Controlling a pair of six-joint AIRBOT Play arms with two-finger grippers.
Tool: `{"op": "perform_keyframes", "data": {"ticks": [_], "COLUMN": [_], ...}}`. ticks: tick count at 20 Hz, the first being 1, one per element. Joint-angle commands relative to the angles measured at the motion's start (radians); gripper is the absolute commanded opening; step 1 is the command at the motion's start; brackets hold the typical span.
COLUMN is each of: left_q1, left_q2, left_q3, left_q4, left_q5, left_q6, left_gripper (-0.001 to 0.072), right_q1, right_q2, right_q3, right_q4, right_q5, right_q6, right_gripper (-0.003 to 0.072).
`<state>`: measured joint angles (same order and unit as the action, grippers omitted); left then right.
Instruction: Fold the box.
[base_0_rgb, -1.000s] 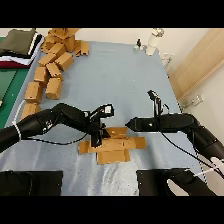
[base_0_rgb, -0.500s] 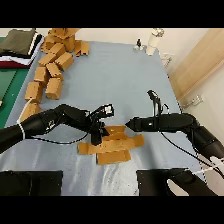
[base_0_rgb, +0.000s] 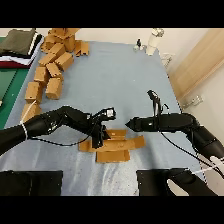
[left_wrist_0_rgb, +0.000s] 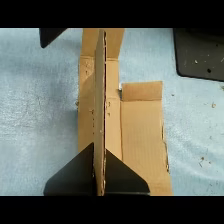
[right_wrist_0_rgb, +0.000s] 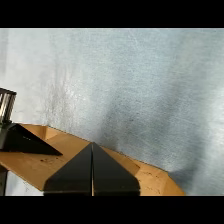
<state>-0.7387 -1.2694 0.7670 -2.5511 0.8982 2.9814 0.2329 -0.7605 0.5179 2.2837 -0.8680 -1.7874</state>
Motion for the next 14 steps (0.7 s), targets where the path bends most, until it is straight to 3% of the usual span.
{"op": "perform_keyframes", "data": {"ticks": [1, 14], "left_q1": [-0.016, -0.014], "left_q2": [0.000, 0.000], "left_q3": [0.001, 0.044], "left_q4": [0.013, 0.031], "left_q5": [0.008, 0.009], "left_q6": [0.000, 0.000], "left_gripper": [0.0012, 0.0013], "right_q1": [0.000, 0.000], "right_q2": [-0.001, -0.001], "right_q3": [-0.001, -0.001], "right_q4": [-0.002, -0.012], "right_q5": [0.000, 0.000], "right_q6": [0.000, 0.000], "right_gripper": [0.0004, 0.0004]}}
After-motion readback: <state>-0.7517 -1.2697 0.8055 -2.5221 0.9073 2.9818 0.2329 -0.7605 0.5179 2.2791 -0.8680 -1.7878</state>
